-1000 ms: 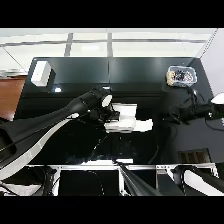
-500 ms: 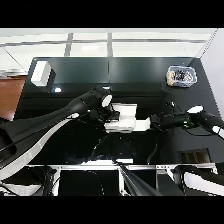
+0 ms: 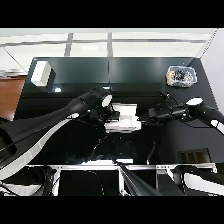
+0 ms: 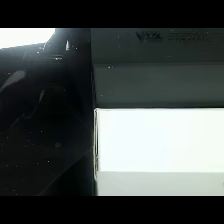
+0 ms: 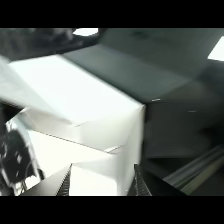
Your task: Fold the box and place the chain.
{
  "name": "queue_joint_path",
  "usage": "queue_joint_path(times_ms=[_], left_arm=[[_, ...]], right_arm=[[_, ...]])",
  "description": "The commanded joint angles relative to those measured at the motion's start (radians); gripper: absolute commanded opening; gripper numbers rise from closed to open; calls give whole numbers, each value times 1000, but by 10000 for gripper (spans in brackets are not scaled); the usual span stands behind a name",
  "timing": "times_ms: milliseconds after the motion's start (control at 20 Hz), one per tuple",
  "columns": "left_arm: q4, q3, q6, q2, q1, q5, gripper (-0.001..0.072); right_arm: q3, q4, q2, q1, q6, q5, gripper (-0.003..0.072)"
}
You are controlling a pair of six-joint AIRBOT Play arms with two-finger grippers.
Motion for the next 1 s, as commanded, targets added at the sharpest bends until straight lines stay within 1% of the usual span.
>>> queue_joint_path(times_ms=[0, 50, 100, 150, 400, 750, 950], left_arm=[[0, 0, 0, 0, 0, 1, 24], [0, 0, 0, 0, 0, 1, 24], [0, 0, 0, 0, 0, 1, 24], [0, 0, 0, 0, 0, 1, 24], [0, 0, 0, 0, 0, 1, 24], [0, 0, 0, 0, 0, 1, 24], [0, 0, 0, 0, 0, 1, 24]], right_arm=[[39, 7, -1, 50, 27, 40, 412], [47, 4, -1, 73, 45, 29, 410], [60, 0, -1, 95, 56, 18, 314], [76, -11, -1, 113, 73, 7, 299], [168, -207, -1, 184, 255, -11, 298], [240, -341, -1, 232, 389, -11, 297], [257, -429, -1, 307, 498, -57, 297]])
